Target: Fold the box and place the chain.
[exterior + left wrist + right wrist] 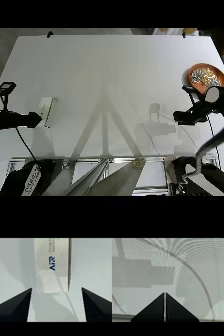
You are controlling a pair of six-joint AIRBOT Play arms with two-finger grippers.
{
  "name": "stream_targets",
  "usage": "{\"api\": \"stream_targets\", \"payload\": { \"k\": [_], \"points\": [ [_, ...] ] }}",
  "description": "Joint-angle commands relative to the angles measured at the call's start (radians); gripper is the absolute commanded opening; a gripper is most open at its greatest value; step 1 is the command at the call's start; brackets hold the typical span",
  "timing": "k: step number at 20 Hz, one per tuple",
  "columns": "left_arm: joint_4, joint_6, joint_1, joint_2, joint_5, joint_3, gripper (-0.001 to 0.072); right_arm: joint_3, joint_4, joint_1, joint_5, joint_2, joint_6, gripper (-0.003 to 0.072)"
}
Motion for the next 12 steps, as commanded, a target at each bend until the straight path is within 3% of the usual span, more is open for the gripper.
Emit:
{"api": "stream_targets", "payload": {
  "k": [1, 12],
  "points": [
    [0.000, -0.002, -0.010, 0.126, -0.012, 0.000, 0.0692, 0.000, 0.000, -0.001, 0.000, 0.000, 0.000, 0.0019],
    [-0.031, -0.003, -0.047, 0.168, -0.018, 0.000, 0.0692, 0.000, 0.000, 0.000, 0.000, 0.000, 0.000, 0.0019]
  ]
}}
